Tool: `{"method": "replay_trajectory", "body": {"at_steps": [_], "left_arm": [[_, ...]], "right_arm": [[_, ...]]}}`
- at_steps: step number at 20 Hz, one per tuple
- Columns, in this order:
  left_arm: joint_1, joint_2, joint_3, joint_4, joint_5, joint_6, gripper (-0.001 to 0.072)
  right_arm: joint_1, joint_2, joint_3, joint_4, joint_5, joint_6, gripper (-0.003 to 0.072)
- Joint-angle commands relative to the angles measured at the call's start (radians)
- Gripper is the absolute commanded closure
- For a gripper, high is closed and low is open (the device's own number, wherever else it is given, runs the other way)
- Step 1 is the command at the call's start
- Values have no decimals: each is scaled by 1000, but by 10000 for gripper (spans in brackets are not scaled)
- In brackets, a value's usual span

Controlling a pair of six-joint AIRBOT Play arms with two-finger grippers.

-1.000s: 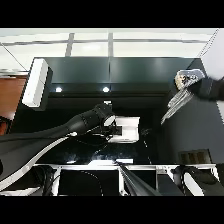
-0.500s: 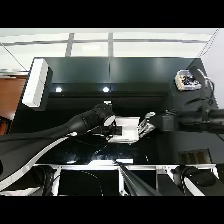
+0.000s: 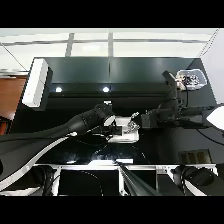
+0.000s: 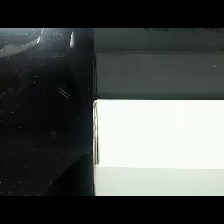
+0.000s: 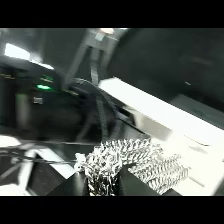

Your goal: Fold the box and place the chain.

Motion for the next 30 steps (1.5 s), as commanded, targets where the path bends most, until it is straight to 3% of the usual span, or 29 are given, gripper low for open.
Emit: {"method": "replay_trajectory", "body": {"at_steps": [1,10,11,12,19,22,27,28,29,30], "left_arm": [[0,-1,0,0,0,0,685],[0,-1,0,0,-1,0,685],[0,-1,0,0,-1,0,685],[0,-1,0,0,0,0,685],[0,-1,0,1,0,0,685],[0,-1,0,0,8,0,685],[0,-1,0,10,-15,26,684],[0,-1,0,12,-24,20,663],[-1,0,2,9,-28,19,511],[-1,1,8,6,-33,19,307]], "right_arm": [[13,-33,-6,-86,11,7,683],[86,-101,-67,-96,-43,6,655],[88,-112,-67,-98,-46,7,463],[85,-113,-67,-117,-44,7,349],[-103,-2,-39,-304,124,6,349],[-182,53,-38,-323,124,6,350],[-192,55,-38,-322,124,7,350],[-192,55,-38,-322,127,7,349],[-192,55,-38,-322,129,6,350],[-192,55,-38,-322,129,6,350]]}}
